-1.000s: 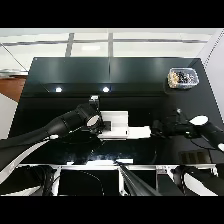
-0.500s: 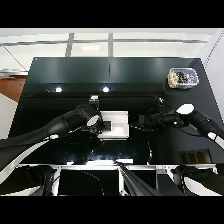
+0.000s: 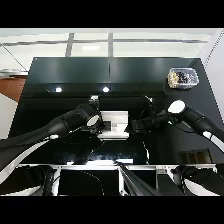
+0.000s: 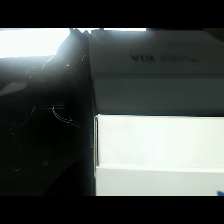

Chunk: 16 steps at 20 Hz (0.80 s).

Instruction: Fold the box and place the chain.

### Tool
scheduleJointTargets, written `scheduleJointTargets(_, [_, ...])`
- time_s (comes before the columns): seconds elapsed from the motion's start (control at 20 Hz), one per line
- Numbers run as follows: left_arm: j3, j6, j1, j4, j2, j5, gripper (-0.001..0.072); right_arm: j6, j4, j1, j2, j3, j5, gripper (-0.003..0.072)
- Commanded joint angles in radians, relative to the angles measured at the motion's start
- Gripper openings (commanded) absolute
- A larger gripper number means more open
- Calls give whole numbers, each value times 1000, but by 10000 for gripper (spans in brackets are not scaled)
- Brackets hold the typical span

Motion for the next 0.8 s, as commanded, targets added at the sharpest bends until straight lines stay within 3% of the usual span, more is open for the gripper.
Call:
scheduleJointTargets(0.0, [0,0,1,-1,0,-2,32,136,-161,86,-1,60,-39,593])
scheduleJointTargets(0.05, [0,0,1,-1,0,-6,32,191,-213,108,-1,76,-55,511])
scheduleJointTargets(0.1, [0,0,1,-1,0,-13,32,230,-250,129,-1,90,-68,477])
scheduleJointTargets(0.35, [0,0,1,0,0,-27,32,433,-407,227,-3,133,-122,455])
scheduleJointTargets(0.45, [0,0,1,0,0,-27,32,463,-425,251,-22,151,-119,360])
scheduleJointTargets(0.75, [0,0,1,0,0,-25,32,555,-441,286,-42,161,-149,360])
